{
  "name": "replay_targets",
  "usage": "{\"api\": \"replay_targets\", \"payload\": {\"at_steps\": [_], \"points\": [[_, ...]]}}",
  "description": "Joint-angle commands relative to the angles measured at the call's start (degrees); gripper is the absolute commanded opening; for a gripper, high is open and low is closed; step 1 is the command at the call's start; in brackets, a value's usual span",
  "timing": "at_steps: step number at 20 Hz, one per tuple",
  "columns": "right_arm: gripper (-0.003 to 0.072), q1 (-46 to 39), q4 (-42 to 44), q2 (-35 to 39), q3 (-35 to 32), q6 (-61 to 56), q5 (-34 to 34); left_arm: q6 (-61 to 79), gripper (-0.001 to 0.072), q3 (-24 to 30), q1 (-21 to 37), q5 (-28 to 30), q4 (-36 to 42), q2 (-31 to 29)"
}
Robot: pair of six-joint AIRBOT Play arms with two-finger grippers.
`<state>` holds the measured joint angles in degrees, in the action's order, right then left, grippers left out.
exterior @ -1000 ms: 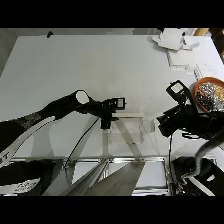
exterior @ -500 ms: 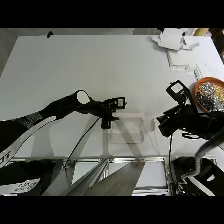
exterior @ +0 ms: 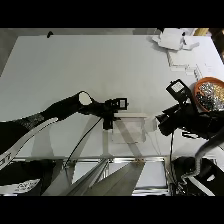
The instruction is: Fold the box and place the chain.
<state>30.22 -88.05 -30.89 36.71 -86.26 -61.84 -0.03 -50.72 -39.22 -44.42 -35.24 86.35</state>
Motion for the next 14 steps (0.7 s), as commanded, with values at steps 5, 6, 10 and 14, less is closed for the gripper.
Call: {"api": "replay_targets", "payload": {"at_steps": [5, 6, 10, 14], "points": [[0.0334, 0.07, 0.04, 0.04, 0.07, 1.75, 0.00, 0.00, 0.0007, 0.00, -0.09, 0.09, -0.02, 0.00], [0.0334, 0.07, 0.04, 0.04, 0.07, 1.75, -0.04, 0.00, 0.0007, 0.00, -0.09, 0.07, -0.02, 0.00], [0.0334, 0.07, 0.04, 0.04, 0.07, 1.95, -0.09, 0.00, 0.0009, 0.00, -0.09, 0.02, 0.00, 0.00], [0.0332, 0.07, 3.63, 0.04, -0.15, 7.52, -0.98, 0.00, 0.0009, 0.00, -0.09, 0.02, 0.00, 0.00]]}}
